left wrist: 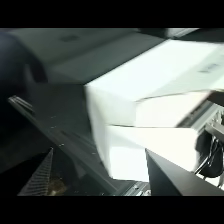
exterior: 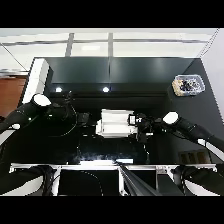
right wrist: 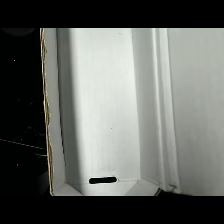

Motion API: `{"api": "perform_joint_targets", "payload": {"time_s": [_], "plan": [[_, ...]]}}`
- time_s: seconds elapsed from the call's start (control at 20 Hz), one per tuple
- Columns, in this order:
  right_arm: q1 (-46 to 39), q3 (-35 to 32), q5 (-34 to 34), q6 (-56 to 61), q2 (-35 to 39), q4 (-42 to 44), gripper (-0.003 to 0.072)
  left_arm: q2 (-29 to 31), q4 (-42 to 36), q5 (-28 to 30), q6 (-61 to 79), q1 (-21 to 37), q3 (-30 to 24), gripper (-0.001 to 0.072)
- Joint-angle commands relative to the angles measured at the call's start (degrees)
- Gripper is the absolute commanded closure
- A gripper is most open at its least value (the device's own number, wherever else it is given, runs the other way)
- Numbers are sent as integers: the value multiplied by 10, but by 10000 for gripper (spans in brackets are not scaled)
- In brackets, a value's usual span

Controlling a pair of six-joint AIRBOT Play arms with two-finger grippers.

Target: Fold the box and place the chain.

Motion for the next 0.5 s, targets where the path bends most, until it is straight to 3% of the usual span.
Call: {"api": "perform_joint_targets", "payload": {"time_s": [0.0,0.15,0.45], "plan": [[1,0,0,0,0,0,200,5,11,54,-22,-47,12,58],[1,0,0,0,0,0,201,4,60,120,-77,-103,17,64],[1,0,0,0,0,0,201,4,94,128,-131,-140,40,84]]}}
